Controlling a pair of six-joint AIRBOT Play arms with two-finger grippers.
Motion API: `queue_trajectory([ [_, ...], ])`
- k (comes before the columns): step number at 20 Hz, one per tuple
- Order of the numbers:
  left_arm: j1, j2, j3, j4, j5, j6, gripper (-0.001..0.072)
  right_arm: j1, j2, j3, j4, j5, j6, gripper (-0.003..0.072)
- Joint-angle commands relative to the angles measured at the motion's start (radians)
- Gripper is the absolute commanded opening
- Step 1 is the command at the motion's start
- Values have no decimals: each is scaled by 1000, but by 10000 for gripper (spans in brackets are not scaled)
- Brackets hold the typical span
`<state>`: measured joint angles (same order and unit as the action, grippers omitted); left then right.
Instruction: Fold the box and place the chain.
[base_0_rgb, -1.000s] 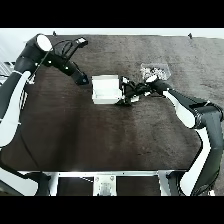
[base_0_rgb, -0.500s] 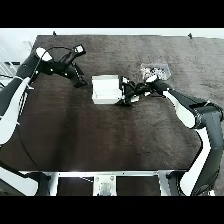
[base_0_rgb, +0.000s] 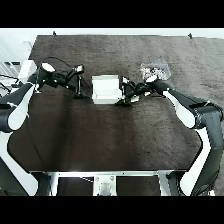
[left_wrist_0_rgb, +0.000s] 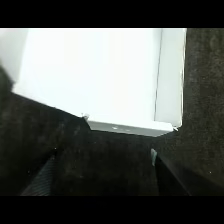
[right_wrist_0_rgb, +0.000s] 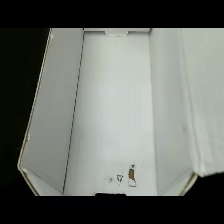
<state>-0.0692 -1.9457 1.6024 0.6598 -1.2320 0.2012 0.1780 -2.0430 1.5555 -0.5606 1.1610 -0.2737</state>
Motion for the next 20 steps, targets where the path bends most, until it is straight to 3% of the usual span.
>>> queue_trajectory([
  [1, 3, -44, -1, -59, -23, 117, 706, 0, 0, 0, 0, 0, 0, 635],
  [20, 1, -82, -1, -122, -69, 201, 706, 0, 0, 0, 0, 0, 0, 635],
])
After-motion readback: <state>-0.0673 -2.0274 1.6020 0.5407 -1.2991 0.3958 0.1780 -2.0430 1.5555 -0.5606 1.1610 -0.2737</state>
